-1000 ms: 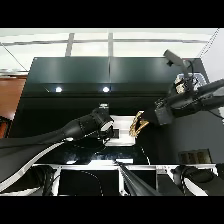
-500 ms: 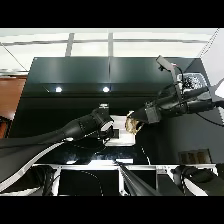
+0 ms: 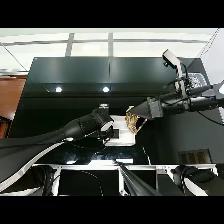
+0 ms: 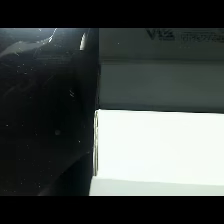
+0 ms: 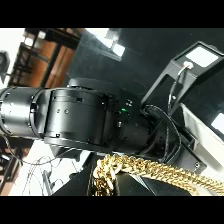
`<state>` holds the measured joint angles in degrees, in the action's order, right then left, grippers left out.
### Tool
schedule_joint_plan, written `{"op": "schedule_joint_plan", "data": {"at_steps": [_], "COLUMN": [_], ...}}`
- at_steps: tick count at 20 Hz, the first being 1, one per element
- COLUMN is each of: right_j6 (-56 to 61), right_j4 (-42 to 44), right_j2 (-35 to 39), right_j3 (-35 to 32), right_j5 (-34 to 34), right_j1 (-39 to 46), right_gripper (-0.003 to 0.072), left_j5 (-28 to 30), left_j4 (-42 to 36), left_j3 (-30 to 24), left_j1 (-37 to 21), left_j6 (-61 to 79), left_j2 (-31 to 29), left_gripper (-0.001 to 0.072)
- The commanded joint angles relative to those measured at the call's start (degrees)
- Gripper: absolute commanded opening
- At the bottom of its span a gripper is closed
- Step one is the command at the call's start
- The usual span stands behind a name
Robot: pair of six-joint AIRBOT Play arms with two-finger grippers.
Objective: Fold the box and place the chain.
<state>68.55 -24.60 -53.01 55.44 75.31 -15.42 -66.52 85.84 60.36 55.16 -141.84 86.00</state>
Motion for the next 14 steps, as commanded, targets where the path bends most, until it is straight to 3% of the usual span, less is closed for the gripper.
{"op": "schedule_joint_plan", "data": {"at_steps": [1, 7, 12, 14], "right_j6": [0.1, 0.1, 5.5, 5.7], "right_j4": [0.5, 4.2, -11.0, -12.0], "right_j2": [0.0, 0.1, 0.1, 0.1], "right_j3": [0.0, 1.2, -1.0, -5.2], "right_j5": [-0.9, 0.6, 0.2, -3.2], "right_j1": [-1.2, 1.0, -1.3, -3.6], "right_gripper": [0.0013, 0.0014, 0.0012, 0.0012], "left_j5": [0.0, 0.0, 0.0, 0.0], "left_j4": [0.0, 0.0, 0.0, 0.0], "left_j3": [0.0, 0.0, 0.0, 0.0], "left_j1": [0.0, 0.0, 0.0, 0.0], "left_j6": [0.0, 0.0, 0.0, 0.0], "left_j2": [0.0, 0.0, 0.0, 0.0], "left_gripper": [0.0028, 0.0028, 0.0029, 0.0028]}}
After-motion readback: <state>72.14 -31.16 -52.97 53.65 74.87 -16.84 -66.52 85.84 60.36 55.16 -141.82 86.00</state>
